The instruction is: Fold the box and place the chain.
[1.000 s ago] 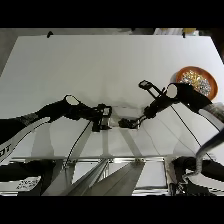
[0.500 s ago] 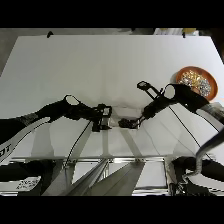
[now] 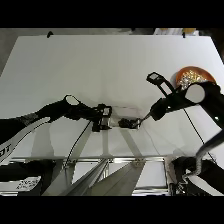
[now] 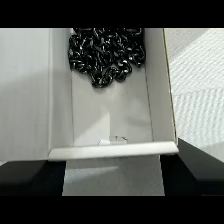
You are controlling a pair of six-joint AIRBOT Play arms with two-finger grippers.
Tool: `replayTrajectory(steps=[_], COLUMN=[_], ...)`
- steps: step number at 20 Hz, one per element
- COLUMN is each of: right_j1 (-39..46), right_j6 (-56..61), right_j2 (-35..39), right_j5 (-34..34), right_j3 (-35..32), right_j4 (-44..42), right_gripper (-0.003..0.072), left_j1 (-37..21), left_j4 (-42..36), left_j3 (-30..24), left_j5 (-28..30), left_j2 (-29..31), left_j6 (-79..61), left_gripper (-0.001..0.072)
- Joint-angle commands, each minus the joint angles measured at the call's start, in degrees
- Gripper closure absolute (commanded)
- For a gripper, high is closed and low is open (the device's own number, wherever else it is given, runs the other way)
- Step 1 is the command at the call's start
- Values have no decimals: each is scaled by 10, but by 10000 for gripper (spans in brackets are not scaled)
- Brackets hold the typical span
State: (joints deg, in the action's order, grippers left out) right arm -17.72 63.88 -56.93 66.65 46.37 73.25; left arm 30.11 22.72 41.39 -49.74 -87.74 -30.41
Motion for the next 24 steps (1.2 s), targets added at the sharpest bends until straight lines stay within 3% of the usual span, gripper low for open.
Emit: replayTrajectory(steps=[1, 6, 11, 16, 17, 18, 21, 24], right_j1=[-1, -4, -91, -156, -159, -159, -143, -93], right_j6=[8, -6, -14, -10, -10, -9, -10, -7], right_j2=[76, 112, 85, -17, -35, -44, -43, -43], right_j5=[51, 3, -103, -145, -153, -155, -127, -38], right_j3=[1, 0, 0, 1, 1, 1, 21, 93], right_j4=[-68, -248, -245, -227, -225, -226, -217, -172], right_gripper=[671, 671, 671, 665, 576, 488, 488, 503], left_j1=[0, 0, 0, 0, 0, 0, 0, 0], left_j4=[0, 0, 0, 0, 0, 0, 0, 0], left_j3=[0, 0, 0, 0, 0, 0, 0, 0], left_j5=[0, 0, 0, 0, 0, 0, 0, 0], left_j2=[0, 0, 0, 0, 0, 0, 0, 0], left_j6=[0, 0, 0, 0, 0, 0, 0, 0], left_gripper=[457, 457, 457, 457, 457, 457, 457, 457])
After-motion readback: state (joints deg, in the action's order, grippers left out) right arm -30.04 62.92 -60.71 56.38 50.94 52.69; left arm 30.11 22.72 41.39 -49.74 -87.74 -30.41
